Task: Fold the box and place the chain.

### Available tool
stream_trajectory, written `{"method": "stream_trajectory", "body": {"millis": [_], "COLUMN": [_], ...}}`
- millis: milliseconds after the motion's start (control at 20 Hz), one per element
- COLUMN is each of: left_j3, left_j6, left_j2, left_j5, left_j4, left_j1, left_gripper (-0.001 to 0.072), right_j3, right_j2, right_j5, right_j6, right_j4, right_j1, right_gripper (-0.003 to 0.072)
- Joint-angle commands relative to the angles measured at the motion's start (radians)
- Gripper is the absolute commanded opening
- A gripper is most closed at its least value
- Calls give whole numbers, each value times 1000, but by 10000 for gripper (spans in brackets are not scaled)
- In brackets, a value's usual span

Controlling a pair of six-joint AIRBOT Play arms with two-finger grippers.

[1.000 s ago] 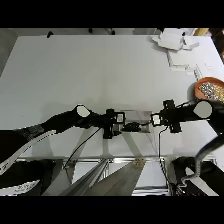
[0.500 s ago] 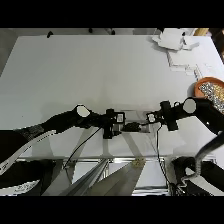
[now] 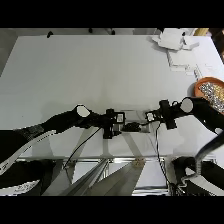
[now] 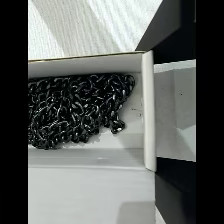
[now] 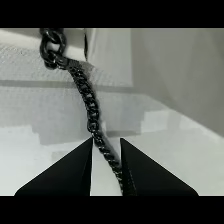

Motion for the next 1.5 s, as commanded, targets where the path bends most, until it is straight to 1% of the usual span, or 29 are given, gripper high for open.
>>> {"method": "stream_trajectory", "body": {"millis": [0, 100, 150, 200, 300, 400, 550, 700, 800, 950, 1100, 1200, 1450], "left_j3": [0, 0, 0, 0, 0, 0, 0, 0, 0, 0, 0, 0, 0], "left_j6": [0, 0, 0, 0, 0, 0, 0, 0, 0, 0, 0, 0, 0], "left_j2": [1, 1, 1, 1, 1, 1, 1, 1, 1, 1, 1, 1, 1], "left_j5": [0, 0, 0, 0, 0, 0, 0, 0, 0, 0, 0, 0, 0], "left_j4": [0, 0, 0, 0, 0, 0, 0, 0, 0, 0, 0, 0, 0], "left_j1": [0, 0, 0, 0, 0, 0, 0, 0, 0, 0, 0, 0, 0], "left_gripper": [275, 275, 275, 275, 275, 275, 275, 275, 275, 275, 275, 275, 275], "right_j3": [1, 1, 1, 1, 1, 1, 1, 1, 1, 1, 1, 1, 1], "right_j2": [-13, -15, -15, -14, -7, 26, 144, 280, 357, 423, 428, 428, 407], "right_j5": [17, 28, 34, 42, 71, 114, 198, 275, 301, 295, 293, 276, 127], "right_j6": [0, 0, 0, 2, 8, 13, 116, 134, 134, 113, 74, 57, 60], "right_j4": [1, 1, 0, 0, -1, 0, 14, 120, 241, 459, 645, 684, 683], "right_j1": [1, 2, 1, 2, 2, 2, 2, 2, 2, 2, 6, 50, 254], "right_gripper": [195, 128, 53, 23, 23, 23, 23, 22, 22, 22, 22, 22, 23]}}
